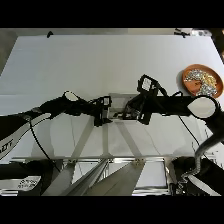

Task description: Fold the box and place the chain.

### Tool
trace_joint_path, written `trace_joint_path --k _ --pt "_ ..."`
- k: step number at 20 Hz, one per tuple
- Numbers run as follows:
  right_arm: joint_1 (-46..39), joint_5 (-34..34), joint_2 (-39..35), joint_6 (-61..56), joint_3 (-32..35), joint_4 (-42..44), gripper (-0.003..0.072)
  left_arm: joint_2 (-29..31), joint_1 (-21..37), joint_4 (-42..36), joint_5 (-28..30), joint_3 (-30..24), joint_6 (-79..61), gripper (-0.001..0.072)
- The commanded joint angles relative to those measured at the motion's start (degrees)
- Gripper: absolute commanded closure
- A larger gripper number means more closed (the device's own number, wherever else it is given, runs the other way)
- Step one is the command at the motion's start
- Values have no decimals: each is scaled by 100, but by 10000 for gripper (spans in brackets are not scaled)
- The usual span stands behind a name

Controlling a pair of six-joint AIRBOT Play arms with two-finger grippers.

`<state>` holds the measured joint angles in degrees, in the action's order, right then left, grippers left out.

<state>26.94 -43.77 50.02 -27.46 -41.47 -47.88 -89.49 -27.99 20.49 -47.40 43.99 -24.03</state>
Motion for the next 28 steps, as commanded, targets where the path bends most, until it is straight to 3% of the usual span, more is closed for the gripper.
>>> trace_joint_path --k 1,14,17,18,20,21,24,28 --pt "214 446 116 -450 -7 525 668 4 4 4 2 4 0 395" --pt "275 -15 1982 -1930 -4 601 655 4 4 2 2 4 0 395" --pt "275 -17 2186 -2221 -4 612 552 4 4 2 2 4 0 395" --pt "275 -20 2225 -2221 -4 616 552 4 4 2 2 4 0 395" --pt "275 -17 2229 -2221 -7 684 540 4 4 2 2 4 0 395" --pt "275 -13 2229 -2221 -7 776 495 4 4 2 2 4 0 395" --pt "269 -55 2065 -2218 -9 968 495 4 4 2 2 4 0 395" --pt "-223 -664 1154 -1908 -7 629 495 4 4 4 2 4 0 395"
